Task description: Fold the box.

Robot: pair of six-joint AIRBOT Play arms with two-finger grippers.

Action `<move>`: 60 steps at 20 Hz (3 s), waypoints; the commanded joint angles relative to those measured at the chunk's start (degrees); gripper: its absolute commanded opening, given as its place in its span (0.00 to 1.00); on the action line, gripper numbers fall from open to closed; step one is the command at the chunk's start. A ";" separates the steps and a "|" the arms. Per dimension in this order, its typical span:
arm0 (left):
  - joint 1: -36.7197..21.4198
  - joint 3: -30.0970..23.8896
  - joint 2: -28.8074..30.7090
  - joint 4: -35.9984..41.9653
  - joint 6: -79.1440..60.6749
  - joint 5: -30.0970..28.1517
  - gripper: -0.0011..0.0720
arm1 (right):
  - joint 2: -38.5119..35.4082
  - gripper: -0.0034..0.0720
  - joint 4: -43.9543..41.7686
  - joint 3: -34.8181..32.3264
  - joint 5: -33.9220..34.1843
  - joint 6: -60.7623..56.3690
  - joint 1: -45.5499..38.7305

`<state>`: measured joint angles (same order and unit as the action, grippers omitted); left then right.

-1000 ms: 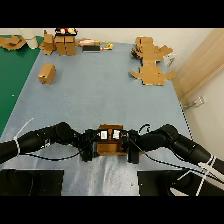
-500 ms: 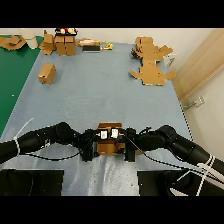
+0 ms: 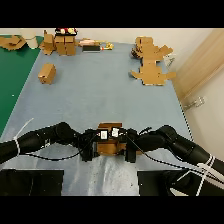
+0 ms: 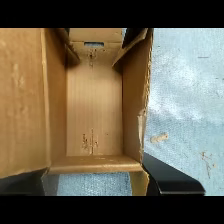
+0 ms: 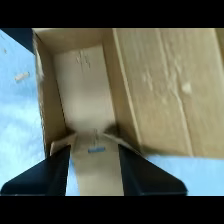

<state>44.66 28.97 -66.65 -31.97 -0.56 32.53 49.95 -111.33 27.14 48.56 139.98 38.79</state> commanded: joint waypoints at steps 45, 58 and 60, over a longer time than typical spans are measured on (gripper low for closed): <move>-0.02 0.00 -0.02 0.02 0.11 -0.02 0.49 | -4.83 0.26 -19.76 -4.26 12.35 -40.33 -27.61; -0.02 0.00 -0.02 0.02 0.11 0.00 0.49 | -4.04 0.65 -19.37 -3.04 8.24 -45.29 -18.58; -0.02 0.00 -0.02 0.02 0.11 0.00 0.49 | -3.02 0.65 -8.39 -0.39 7.89 -54.80 -14.75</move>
<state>44.66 28.97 -66.65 -31.94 -0.43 32.53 45.80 -129.91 24.73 57.80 94.70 20.32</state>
